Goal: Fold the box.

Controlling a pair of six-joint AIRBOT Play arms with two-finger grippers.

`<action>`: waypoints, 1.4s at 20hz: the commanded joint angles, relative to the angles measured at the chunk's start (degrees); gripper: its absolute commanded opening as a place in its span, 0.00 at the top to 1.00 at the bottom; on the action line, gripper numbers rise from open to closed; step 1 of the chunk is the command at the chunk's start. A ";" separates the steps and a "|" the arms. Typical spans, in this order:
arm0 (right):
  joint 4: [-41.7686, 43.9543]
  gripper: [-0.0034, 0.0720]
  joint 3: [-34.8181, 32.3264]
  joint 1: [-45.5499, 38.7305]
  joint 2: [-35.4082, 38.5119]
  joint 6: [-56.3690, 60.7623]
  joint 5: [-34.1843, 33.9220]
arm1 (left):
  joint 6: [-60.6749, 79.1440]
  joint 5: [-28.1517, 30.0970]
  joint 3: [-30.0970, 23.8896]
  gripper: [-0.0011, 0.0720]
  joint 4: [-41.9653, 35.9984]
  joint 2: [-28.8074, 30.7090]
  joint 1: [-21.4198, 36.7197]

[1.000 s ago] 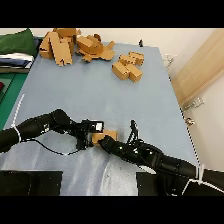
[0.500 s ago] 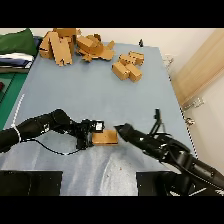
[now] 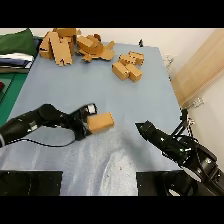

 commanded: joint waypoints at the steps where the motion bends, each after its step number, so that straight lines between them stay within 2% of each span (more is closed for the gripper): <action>1: -1.64 0.96 0.04 -0.28 0.94 -0.72 3.34 | -21.29 5.75 0.07 0.62 13.75 5.53 7.39; 4: -1.75 0.96 0.04 -0.26 0.94 -1.55 3.37 | -30.47 11.30 0.39 0.62 26.82 5.86 19.39; 6: -1.77 0.96 0.04 -0.26 0.94 -1.55 3.34 | -30.97 14.93 1.53 0.62 27.61 4.79 28.20; 8: -2.19 0.96 0.04 -0.28 0.94 -1.55 3.37 | -31.41 15.26 3.67 0.62 27.58 2.58 35.17; 11: -2.58 0.96 0.04 -0.28 0.94 -1.53 3.37 | -32.79 14.84 6.78 0.62 27.58 -2.12 41.27; 16: -3.54 0.96 0.04 -0.28 0.92 -1.49 3.37 | -32.89 12.44 10.34 0.61 26.77 -9.07 42.36; 17: -4.02 0.96 0.04 -0.28 0.92 -1.49 3.37 | -33.00 12.59 10.38 0.29 26.27 -9.33 42.29; 18: -4.39 0.96 0.04 -0.28 0.87 -1.46 3.37 | -35.78 13.46 10.40 0.02 25.59 -9.35 42.51; 20: -5.05 0.96 0.04 -0.28 0.83 -1.49 3.37 | -41.59 14.78 10.62 0.02 25.70 -8.94 43.43; 23: -5.25 0.95 0.04 -0.28 0.83 -1.51 3.39 | -43.41 12.90 10.91 0.02 25.68 -7.50 44.50; 28: -6.32 0.95 0.04 -0.26 0.72 -3.45 2.40 | -43.45 3.72 10.99 0.02 23.39 0.35 44.26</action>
